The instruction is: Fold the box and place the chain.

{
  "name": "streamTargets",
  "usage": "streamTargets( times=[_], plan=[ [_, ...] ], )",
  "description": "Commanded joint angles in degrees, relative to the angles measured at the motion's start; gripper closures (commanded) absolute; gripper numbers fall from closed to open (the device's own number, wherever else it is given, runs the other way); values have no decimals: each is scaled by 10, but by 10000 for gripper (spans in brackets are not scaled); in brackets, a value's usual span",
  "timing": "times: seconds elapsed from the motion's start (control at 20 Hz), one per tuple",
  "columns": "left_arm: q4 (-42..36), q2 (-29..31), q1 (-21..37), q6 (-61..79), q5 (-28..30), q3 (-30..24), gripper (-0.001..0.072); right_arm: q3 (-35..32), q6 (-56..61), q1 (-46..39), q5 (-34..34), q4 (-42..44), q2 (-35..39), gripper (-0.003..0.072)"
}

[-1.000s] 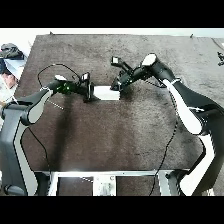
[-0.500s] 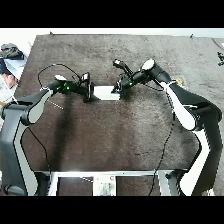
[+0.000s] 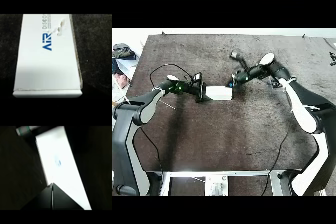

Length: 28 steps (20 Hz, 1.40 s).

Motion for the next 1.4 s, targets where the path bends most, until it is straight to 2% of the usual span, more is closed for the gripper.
streamTargets(
  times=[0.0, 0.1, 0.2, 0.3, 0.45, 0.55, 0.7, 0.85, 1.1, 1.35],
  plan=[
    [0, 0, 0, 1, 0, 0, 291, -1, 1, -18, 15, 81, 66, 699],
    [0, 0, 0, 1, 0, 0, 291, -34, 3, -29, 10, 105, 125, 700],
    [0, 0, 0, 1, 0, 0, 290, -114, 0, -37, -46, 112, 202, 700],
    [0, 0, 0, 1, 0, 0, 291, -231, -21, -40, -153, 112, 291, 699],
    [0, 0, 0, 1, 0, 0, 290, -442, -45, -40, -374, 129, 438, 699],
    [0, 0, 0, 1, 0, 0, 290, -567, -45, -40, -494, 144, 531, 699],
    [0, 0, 0, 1, 0, 0, 291, -701, -45, -40, -582, 144, 644, 699],
    [0, 0, 0, 1, 0, 0, 291, -786, -44, -40, -633, 149, 731, 699],
    [0, 0, 0, 1, 0, 0, 291, -880, -42, -40, -753, 155, 848, 698],
    [0, 0, 0, 1, 0, 0, 290, -911, -42, -40, -768, 155, 886, 697]
  ],
)
